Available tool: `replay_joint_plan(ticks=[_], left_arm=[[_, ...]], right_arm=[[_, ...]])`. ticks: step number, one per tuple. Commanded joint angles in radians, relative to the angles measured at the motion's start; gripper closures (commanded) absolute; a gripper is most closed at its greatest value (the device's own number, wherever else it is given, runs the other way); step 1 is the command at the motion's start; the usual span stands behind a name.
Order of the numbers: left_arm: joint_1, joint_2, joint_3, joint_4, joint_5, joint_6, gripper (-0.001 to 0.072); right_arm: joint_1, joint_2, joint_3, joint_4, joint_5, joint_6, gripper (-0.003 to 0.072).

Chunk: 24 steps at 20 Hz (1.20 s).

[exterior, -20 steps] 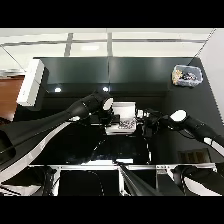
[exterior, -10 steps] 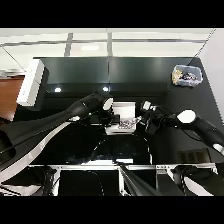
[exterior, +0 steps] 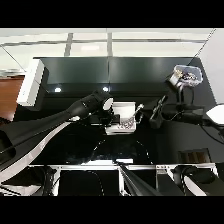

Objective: Fold the box and place the chain.

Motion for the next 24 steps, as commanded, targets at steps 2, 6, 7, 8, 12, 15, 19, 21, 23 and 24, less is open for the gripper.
replay_joint_plan(ticks=[2,6,7,8,12,15,19,21,23,24], left_arm=[[0.000,0.000,0.000,0.000,0.001,0.000,0.0680],[0.000,0.000,0.000,0.000,0.001,0.000,0.0680],[0.000,0.000,0.000,0.000,0.001,0.000,0.0680],[0.000,0.000,0.000,0.001,0.001,0.001,0.0680],[0.000,0.000,0.000,0.000,0.000,0.001,0.0680],[0.000,0.000,0.000,0.000,-0.001,0.000,0.0680],[0.000,0.000,0.000,0.001,0.002,0.000,0.0680],[0.000,0.000,0.000,0.000,0.002,0.000,0.0680],[0.000,0.000,0.000,0.001,0.002,0.000,0.0680],[0.000,0.000,0.000,0.001,0.002,0.000,0.0680]], right_arm=[[-0.001,0.014,0.126,0.292,0.035,0.048,0.0674],[-0.001,0.014,0.204,0.405,-0.001,0.050,0.0674],[-0.001,0.009,0.203,0.368,-0.008,0.056,0.0674],[-0.001,-0.005,0.200,0.321,0.000,0.097,0.0674],[0.000,-0.114,0.161,0.220,0.135,0.215,0.0673],[0.000,-0.184,0.096,0.021,0.134,0.338,0.0671],[0.008,-0.221,0.046,-0.005,0.077,0.346,0.0546],[0.008,-0.220,0.048,-0.005,0.076,0.346,0.0305],[-0.020,-0.217,0.062,-0.027,0.101,0.346,0.0261],[-0.042,-0.213,0.075,-0.045,0.127,0.346,0.0262]])
